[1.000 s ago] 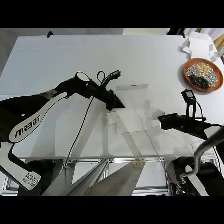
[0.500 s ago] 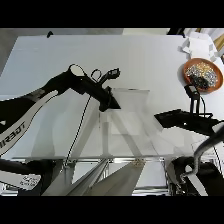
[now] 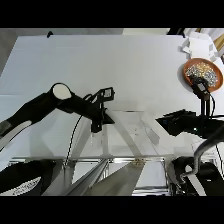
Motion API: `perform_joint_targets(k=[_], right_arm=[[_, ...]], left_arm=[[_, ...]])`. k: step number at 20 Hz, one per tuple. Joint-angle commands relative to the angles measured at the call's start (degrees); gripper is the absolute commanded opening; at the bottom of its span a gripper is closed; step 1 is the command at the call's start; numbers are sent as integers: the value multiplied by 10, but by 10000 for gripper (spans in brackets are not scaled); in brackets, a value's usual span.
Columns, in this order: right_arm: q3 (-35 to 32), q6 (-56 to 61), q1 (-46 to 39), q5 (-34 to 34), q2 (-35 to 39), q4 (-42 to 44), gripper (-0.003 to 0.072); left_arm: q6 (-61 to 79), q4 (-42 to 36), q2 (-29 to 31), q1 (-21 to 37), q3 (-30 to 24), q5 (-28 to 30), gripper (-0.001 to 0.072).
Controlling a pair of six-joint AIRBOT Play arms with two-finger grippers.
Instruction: Fold the box and place the chain.
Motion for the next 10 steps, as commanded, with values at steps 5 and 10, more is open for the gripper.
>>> perform_joint_targets(k=[5,10], right_arm=[[3,-2,0,-3,6,2,475],[3,-2,0,-7,6,1,474]], left_arm=[[116,-63,3,-11,-83,138,5],[134,-67,-43,-12,-83,186,7]])
